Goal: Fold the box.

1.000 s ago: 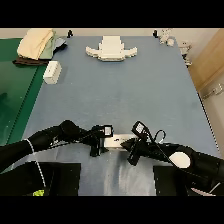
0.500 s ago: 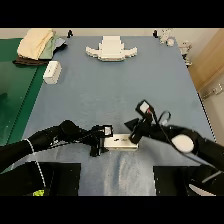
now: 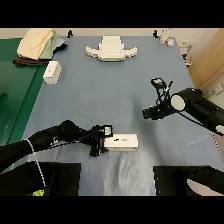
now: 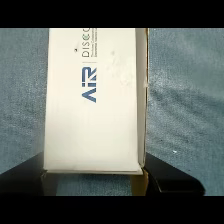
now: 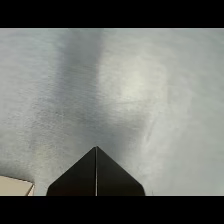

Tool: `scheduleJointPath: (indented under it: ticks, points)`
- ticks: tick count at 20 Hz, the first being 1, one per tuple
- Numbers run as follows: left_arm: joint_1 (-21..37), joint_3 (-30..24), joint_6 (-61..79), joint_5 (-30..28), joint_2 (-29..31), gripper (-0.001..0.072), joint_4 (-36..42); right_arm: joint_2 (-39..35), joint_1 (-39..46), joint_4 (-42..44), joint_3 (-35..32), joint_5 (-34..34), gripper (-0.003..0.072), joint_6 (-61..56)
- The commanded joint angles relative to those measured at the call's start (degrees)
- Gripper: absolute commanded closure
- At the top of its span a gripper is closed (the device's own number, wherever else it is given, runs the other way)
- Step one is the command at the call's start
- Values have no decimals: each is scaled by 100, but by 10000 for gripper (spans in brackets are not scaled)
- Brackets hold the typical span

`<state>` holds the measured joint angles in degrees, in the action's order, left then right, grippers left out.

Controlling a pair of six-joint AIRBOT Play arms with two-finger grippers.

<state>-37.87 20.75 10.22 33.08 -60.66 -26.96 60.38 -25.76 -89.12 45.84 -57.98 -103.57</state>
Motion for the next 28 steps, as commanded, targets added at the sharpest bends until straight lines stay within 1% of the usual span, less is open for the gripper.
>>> scheduleJointPath:
  ticks: [1,5,7,9,10,13,15,16,18,20,22,23,25,28]
  points:
    - [2,-2,2,-2,2,299,-2,142,144,-223,254,-544,681,-776]
    - [11,11,-98,0,26,299,-2,144,144,-175,254,-542,681,-802]
    - [68,59,-350,-9,197,299,-2,144,144,-175,254,-542,681,-802]
    - [391,79,-984,-11,501,299,-39,144,144,-175,254,-544,681,-802]
    - [643,79,-1333,-11,680,298,-227,144,144,-175,254,-542,681,-802]
    - [1773,81,-2638,-11,1325,299,-1270,144,144,-175,254,-544,681,-802]
    - [2782,81,-3447,-15,1727,299,-1873,144,144,-175,254,-542,681,-802]
    - [3381,81,-3838,-9,1856,299,-2155,144,144,-175,254,-542,681,-802]
    - [4555,98,-4511,9,1917,299,-2717,144,144,-175,254,-542,681,-802]
    - [5515,160,-4520,-81,1821,299,-2754,144,144,-175,254,-542,681,-802]
    - [6011,302,-4518,-389,1495,299,-2752,144,144,-175,254,-544,681,-802]
    - [6161,413,-4546,-498,1268,299,-2747,144,144,-175,254,-542,681,-802]
    - [6343,793,-4581,-516,664,299,-2743,144,144,-175,254,-542,681,-802]
    - [6365,1602,-4629,-501,-354,298,-2686,144,144,-175,254,-542,681,-802]
